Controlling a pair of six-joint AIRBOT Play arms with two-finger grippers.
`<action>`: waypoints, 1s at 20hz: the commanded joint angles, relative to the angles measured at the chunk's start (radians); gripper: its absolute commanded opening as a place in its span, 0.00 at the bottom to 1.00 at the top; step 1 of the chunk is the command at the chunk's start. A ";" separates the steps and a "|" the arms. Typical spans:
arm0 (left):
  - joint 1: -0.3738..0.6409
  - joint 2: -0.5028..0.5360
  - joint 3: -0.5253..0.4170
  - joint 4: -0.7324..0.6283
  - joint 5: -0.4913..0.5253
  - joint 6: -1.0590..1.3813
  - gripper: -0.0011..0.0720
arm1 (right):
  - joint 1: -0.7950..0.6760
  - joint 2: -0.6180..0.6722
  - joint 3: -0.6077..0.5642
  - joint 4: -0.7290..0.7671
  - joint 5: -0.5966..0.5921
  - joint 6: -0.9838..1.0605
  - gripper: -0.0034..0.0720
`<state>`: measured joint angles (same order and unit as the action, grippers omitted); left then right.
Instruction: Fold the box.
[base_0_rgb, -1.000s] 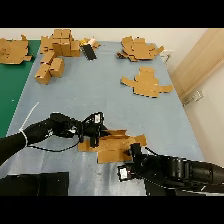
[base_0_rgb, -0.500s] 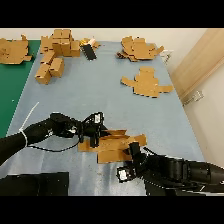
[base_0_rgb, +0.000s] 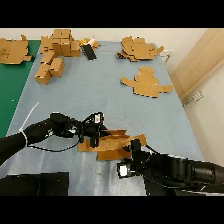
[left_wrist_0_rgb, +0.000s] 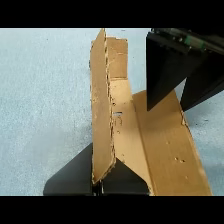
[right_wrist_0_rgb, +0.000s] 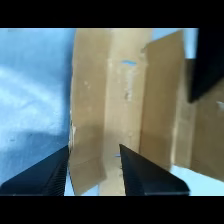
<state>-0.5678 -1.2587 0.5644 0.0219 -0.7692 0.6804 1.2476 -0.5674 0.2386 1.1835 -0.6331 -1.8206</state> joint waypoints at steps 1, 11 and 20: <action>0.000 0.000 0.000 0.000 0.000 0.000 0.03 | -0.002 0.025 0.007 -0.024 -0.052 0.060 0.67; 0.000 0.000 0.000 0.000 0.000 0.000 0.03 | -0.003 0.024 0.007 -0.281 -0.081 0.417 0.68; 0.000 0.000 0.000 0.000 0.000 0.000 0.03 | -0.010 0.024 0.007 -0.293 -0.030 0.414 1.00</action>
<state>-0.5678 -1.2587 0.5640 0.0219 -0.7692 0.6800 1.2404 -0.5442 0.2447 0.8936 -0.6830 -1.4105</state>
